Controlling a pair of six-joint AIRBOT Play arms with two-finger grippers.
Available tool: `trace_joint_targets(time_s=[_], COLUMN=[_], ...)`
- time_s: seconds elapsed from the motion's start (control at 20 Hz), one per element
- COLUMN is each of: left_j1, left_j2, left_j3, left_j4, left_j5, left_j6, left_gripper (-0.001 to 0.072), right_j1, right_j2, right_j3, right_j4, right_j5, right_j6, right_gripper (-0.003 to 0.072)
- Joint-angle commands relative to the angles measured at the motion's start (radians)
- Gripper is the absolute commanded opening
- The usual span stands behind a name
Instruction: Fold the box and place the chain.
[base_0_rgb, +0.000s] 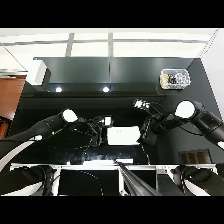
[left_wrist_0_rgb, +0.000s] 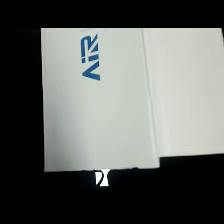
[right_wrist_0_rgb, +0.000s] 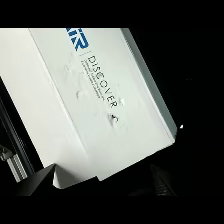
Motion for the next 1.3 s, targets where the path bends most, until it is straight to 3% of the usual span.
trace_joint_targets(time_s=[0.0, 0.3, 0.7, 1.25], left_j1=[0.0, 0.0, 0.0, 0.0], left_j2=[0.0, 0.0, 0.0, 0.0], left_j3=[0.001, 0.001, 0.001, 0.001], left_j4=[0.0, 0.0, 0.0, 0.0], left_j5=[0.0, 0.0, 0.0, 0.0], left_j6=[0.0, 0.0, 0.0, 0.0], left_gripper=[0.0407, 0.0407, 0.0407, 0.0407], right_j1=[0.0, 0.001, 0.001, 0.008], right_j2=[0.001, -0.001, -0.001, -0.018], right_j3=[0.001, 0.001, 0.001, 0.0], right_j4=[-0.014, -0.013, -0.005, -0.005], right_j5=[-0.014, -0.026, 0.05, 0.001], right_j6=[0.073, 0.073, -0.051, -0.05], right_gripper=[0.071, 0.071, 0.071, 0.071])
